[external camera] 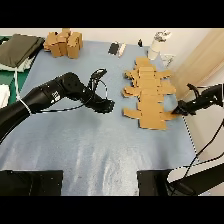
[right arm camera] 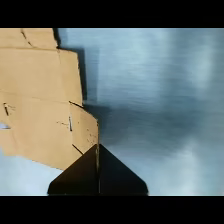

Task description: Fold the box.

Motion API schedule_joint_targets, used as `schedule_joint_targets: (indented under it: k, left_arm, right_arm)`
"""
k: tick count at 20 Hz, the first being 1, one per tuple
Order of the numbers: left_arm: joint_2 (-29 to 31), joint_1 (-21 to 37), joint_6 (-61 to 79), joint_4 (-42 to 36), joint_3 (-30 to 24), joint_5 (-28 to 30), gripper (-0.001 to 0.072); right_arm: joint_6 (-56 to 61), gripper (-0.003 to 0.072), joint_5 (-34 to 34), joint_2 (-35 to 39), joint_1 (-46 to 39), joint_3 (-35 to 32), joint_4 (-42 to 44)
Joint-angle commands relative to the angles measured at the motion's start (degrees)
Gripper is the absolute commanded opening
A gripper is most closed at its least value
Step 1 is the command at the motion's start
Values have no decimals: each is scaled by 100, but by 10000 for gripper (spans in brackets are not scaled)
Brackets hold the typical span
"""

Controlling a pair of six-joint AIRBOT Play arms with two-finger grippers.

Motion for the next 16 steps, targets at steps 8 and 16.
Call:
schedule_joint_targets:
  k: [8, 16]
  left_arm:
    - [4, 232, 503, -79, 4, -861, 512]
    - [13, 931, 787, -68, 4, -1703, 522]
  right_arm:
    - [1255, -1, 1095, 1587, 1814, -1969, 1084]
    - [1856, 241, 1537, 2647, 2957, -3499, 1054]
